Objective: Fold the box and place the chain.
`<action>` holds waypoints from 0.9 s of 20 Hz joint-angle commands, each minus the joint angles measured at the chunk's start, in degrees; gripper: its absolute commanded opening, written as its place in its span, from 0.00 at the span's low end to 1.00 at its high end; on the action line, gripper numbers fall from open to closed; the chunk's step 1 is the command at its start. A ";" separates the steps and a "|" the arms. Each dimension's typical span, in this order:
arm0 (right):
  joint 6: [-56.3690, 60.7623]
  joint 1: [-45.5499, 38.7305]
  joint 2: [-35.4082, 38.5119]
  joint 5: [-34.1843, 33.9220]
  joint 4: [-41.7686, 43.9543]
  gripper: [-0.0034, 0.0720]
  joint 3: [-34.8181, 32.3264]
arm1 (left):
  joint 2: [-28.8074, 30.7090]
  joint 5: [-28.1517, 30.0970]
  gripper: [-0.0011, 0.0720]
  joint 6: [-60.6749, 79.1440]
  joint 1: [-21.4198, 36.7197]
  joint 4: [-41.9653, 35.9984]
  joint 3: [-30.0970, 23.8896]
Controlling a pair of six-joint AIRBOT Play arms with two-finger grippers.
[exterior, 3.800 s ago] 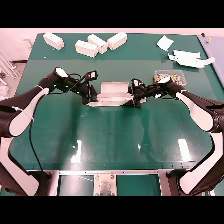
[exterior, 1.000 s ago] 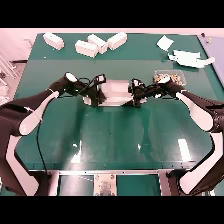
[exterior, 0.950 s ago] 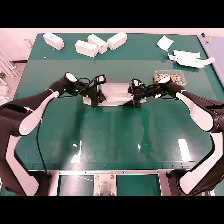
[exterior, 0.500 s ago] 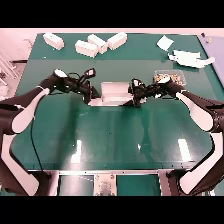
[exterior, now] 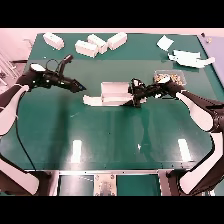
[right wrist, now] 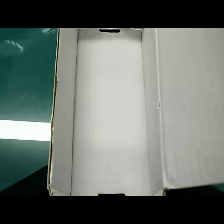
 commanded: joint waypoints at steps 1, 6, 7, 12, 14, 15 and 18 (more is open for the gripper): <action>0.02 0.00 -0.02 0.04 0.00 0.81 -0.02 | 0.37 0.28 0.04 -19.15 3.45 3.74 -2.56; 0.02 0.00 -0.02 0.02 0.00 0.81 -0.02 | -1.18 0.46 0.04 -23.65 3.58 4.87 -4.31; 0.02 0.00 -0.02 0.02 0.00 0.81 -0.02 | -1.36 1.55 0.04 -24.59 3.58 6.14 -4.33; 0.02 0.00 -0.02 0.02 0.00 0.81 -0.02 | -3.43 1.97 0.04 -26.56 1.99 6.62 -4.39; 0.02 0.00 -0.02 0.02 0.00 0.81 -0.02 | -4.20 1.90 0.04 -26.05 -0.59 6.82 -4.39; 0.02 0.00 -0.02 0.02 0.00 0.81 -0.02 | -4.37 2.08 0.04 -26.05 -1.66 6.64 -4.39; 0.02 0.00 -0.02 0.02 0.00 0.81 -0.02 | -4.39 2.32 0.04 -26.03 -4.39 5.49 -4.39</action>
